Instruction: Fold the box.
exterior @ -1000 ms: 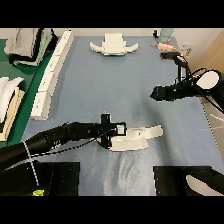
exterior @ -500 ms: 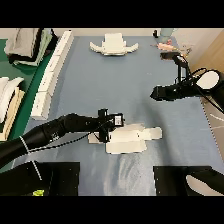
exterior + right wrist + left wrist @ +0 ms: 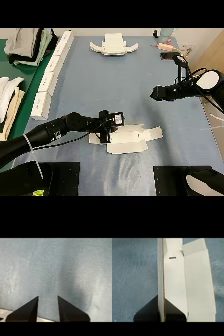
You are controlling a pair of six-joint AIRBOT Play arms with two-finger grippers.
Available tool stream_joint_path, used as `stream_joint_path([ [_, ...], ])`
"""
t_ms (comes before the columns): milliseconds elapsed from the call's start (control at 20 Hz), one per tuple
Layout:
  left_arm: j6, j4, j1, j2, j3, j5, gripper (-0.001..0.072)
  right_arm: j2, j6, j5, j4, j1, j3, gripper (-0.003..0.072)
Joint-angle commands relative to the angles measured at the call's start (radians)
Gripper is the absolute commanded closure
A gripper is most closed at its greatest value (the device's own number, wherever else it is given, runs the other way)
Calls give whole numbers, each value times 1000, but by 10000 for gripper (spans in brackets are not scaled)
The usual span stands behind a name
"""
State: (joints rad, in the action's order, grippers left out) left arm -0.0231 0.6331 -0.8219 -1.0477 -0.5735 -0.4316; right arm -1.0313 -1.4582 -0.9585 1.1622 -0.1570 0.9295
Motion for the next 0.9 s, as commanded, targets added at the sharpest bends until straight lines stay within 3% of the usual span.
stream_joint_path([
  [0, 0, -6, 2, -6, -1, -9, 699, 0, 0, 0, 0, -1, 0, 332],
  [850, 18, -5, 13, 0, -22, -69, 699, 0, -1, 0, -5, -1, 0, 332],
])
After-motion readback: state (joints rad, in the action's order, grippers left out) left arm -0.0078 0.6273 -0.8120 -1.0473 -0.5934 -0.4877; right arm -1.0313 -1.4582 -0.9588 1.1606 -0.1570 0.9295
